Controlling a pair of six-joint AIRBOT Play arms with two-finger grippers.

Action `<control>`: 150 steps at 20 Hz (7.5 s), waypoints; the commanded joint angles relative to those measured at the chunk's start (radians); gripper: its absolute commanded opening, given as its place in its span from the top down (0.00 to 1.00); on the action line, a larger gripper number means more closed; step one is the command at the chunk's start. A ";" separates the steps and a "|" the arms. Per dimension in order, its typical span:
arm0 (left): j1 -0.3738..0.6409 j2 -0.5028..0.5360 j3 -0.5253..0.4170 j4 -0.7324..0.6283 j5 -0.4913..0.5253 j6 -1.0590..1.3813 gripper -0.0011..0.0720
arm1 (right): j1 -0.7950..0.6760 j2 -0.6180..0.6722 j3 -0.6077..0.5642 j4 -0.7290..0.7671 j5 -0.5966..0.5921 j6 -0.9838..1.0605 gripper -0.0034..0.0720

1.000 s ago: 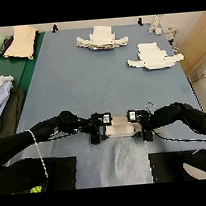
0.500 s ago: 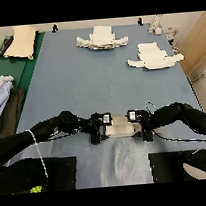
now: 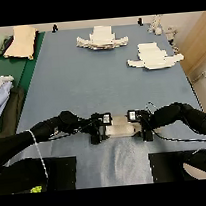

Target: Fold the box.

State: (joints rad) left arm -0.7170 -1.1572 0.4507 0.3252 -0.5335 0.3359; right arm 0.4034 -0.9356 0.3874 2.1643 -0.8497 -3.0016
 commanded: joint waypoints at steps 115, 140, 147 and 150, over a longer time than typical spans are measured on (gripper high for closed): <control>0.000 -0.001 0.000 0.000 0.000 0.000 0.37 | 0.073 0.079 0.100 -0.126 -0.110 0.226 0.18; 0.000 -0.001 0.000 0.000 0.000 0.000 0.37 | -0.689 -0.116 0.073 0.068 -0.494 1.046 0.96; 0.000 -0.001 0.001 0.000 0.000 0.000 0.37 | -0.630 -0.064 0.014 0.145 -0.471 1.038 0.96; 0.000 -0.001 0.001 0.000 0.000 0.000 0.37 | -0.557 -0.024 0.016 0.168 -0.439 1.049 0.96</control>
State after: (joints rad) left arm -0.7170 -1.1572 0.4507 0.3256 -0.5331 0.3359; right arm -0.2073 -0.9920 0.4122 2.2917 -1.3212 -1.9553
